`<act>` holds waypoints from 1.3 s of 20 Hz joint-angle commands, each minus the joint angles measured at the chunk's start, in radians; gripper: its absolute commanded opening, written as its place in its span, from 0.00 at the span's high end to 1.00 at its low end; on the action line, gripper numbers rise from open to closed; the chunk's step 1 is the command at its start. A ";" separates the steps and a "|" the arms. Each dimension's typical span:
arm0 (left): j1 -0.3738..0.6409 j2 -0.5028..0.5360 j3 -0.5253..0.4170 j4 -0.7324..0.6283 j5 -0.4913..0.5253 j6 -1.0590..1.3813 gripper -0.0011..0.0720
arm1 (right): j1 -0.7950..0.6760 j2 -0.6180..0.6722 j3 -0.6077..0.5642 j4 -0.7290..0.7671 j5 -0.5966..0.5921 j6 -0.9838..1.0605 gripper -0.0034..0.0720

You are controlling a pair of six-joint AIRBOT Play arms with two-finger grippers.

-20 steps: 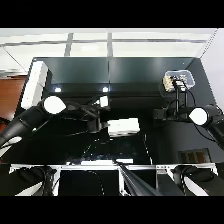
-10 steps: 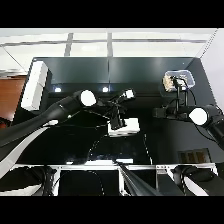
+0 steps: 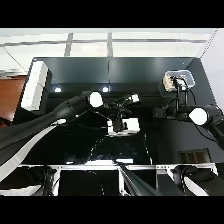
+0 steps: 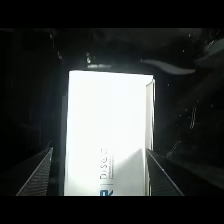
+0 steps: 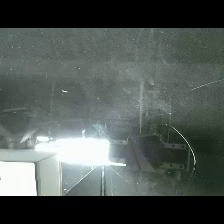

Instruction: Fold the box and place the chain.

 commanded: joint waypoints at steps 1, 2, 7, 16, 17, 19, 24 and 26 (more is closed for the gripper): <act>-0.018 -0.014 0.009 0.031 -0.028 -0.004 0.03 | 0.000 0.000 0.000 -0.002 0.000 -0.001 0.94; -0.025 -0.014 0.014 0.041 -0.031 -0.004 0.03 | 0.001 0.000 0.000 -0.002 0.000 -0.001 0.94; -0.045 -0.015 0.039 0.102 -0.069 -0.005 0.03 | 0.000 0.000 0.000 -0.002 0.000 -0.001 0.94; -0.142 -0.063 0.044 0.379 -0.005 -0.163 0.42 | 0.000 0.000 0.000 -0.002 0.001 0.000 0.94; -0.142 -0.052 0.060 0.414 -0.030 -0.198 0.63 | 0.000 0.000 0.000 -0.002 0.001 0.000 0.94; -0.128 -0.005 0.097 0.486 -0.099 -0.252 0.66 | 0.000 0.000 0.000 -0.002 0.001 0.000 0.94; 0.030 0.229 0.156 0.627 -0.302 -0.419 0.66 | 0.000 0.000 0.000 -0.002 0.001 -0.001 0.94; 0.149 0.347 0.164 0.652 -0.390 -0.526 0.66 | 0.000 0.000 0.000 -0.002 0.001 0.000 0.94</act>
